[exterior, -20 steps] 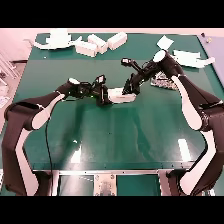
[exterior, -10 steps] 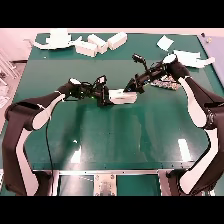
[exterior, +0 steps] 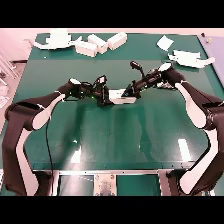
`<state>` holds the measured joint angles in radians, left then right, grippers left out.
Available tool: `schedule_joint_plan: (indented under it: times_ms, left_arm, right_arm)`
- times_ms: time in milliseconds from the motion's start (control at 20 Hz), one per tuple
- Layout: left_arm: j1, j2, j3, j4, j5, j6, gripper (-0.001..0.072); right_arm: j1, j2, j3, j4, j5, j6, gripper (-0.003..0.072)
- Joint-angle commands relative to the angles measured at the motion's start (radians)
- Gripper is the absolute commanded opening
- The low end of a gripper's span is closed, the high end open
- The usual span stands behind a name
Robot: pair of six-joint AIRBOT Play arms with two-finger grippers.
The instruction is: Fold the box and place the chain.
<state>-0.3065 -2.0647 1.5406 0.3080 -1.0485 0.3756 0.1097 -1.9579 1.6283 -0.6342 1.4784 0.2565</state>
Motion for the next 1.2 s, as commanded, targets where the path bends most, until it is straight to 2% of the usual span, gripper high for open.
schedule_joint_plan:
  times_ms: [0, 350, 500, 800, 1000, 1150]
  left_arm:
    - [0.001, 0.000, 0.001, -0.001, 0.000, -0.002, 0.0466]
    - [0.001, 0.000, 0.001, -0.001, 0.000, -0.002, 0.0466]
    - [0.001, 0.000, 0.001, -0.001, 0.001, -0.002, 0.0467]
    - [0.001, 0.000, 0.001, -0.001, 0.000, -0.002, 0.0466]
    - [0.001, 0.000, 0.001, -0.001, 0.000, -0.002, 0.0466]
    - [0.001, 0.000, 0.001, -0.001, 0.001, -0.002, 0.0466]
  right_arm:
    - [0.018, -0.001, -0.039, -0.059, -0.035, -0.003, 0.0012]
    - [0.011, -0.002, -0.068, -0.087, -0.069, 0.000, 0.0011]
    - [-0.002, 0.004, -0.074, -0.053, -0.078, 0.000, 0.0011]
    - [-0.002, 0.112, -0.041, 0.058, -0.053, 0.001, 0.0012]
    - [-0.003, 0.193, -0.040, 0.059, -0.054, 0.022, 0.0012]
    - [-0.033, 0.250, -0.040, 0.057, -0.081, 0.111, 0.0011]
